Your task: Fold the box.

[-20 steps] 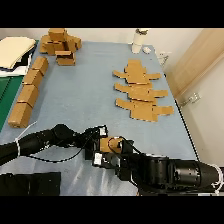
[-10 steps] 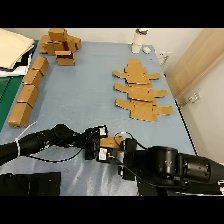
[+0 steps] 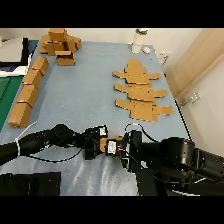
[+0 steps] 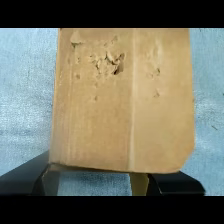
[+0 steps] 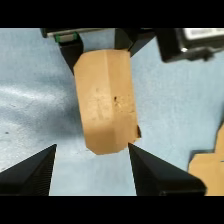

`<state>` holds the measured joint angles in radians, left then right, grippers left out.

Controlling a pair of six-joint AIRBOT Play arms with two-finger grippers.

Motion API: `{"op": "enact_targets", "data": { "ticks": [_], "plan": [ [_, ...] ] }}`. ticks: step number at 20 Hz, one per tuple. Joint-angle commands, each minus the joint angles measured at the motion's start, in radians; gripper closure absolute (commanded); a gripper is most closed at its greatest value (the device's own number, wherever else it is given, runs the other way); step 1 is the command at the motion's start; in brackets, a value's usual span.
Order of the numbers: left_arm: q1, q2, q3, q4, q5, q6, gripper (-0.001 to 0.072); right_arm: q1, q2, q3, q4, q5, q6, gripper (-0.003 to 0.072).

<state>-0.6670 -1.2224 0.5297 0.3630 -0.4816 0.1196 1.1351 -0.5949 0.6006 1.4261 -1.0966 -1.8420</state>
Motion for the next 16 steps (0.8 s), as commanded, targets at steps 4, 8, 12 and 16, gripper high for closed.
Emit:
{"op": "enact_targets", "data": {
  "ticks": [4,8,12,16],
  "plan": [
    [0.0,0.0,0.001,0.0,0.0,0.0,0.0232,-0.008,-0.006,0.001,-0.051,0.056,-0.008,-0.0018],
    [0.0,0.0,0.001,0.0,0.0,0.0,0.0231,-0.008,-0.051,0.001,-0.25,0.179,0.075,0.0255],
    [0.0,0.0,0.001,0.0,0.0,0.0,0.0231,-0.007,-0.111,0.001,-0.225,0.236,0.068,0.0242],
    [0.0,0.0,0.001,0.0,0.0,0.0,0.0232,-0.008,-0.145,0.034,-0.164,0.232,0.068,0.0241]
  ]
}}
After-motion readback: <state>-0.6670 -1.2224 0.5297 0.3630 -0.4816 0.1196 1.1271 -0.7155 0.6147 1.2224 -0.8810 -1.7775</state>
